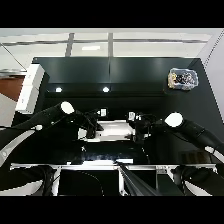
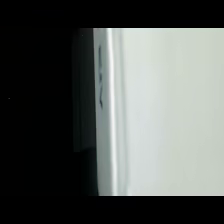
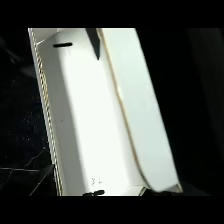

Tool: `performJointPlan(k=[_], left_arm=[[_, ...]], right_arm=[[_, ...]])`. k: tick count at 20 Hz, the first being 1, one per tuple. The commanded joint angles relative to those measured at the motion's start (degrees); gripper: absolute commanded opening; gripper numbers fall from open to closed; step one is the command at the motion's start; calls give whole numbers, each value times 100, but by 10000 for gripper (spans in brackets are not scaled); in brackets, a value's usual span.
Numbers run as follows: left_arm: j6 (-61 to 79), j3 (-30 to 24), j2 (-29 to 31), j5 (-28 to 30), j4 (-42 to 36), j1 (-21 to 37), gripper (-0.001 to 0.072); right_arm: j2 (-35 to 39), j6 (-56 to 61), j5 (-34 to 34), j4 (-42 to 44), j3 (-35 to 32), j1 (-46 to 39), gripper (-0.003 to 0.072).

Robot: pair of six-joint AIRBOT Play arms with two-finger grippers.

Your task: Fold the box and place the chain.

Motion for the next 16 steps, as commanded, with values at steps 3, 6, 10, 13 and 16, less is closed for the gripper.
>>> performJointPlan(k=[3,6,10,13,16], left_arm=[[-7,4,4,44,2,2,32],[-7,4,4,39,2,2,32],[-7,4,4,39,2,2,32],[-7,4,4,39,2,2,32],[-7,4,4,39,2,2,32]], right_arm=[[-271,-404,9,125,-125,-7,714],[-291,-831,-94,225,-173,-7,714],[-483,-1064,-116,310,-173,-7,713],[-562,-1285,-131,511,-173,-7,709],[-621,-1290,-144,542,-173,-7,654]])
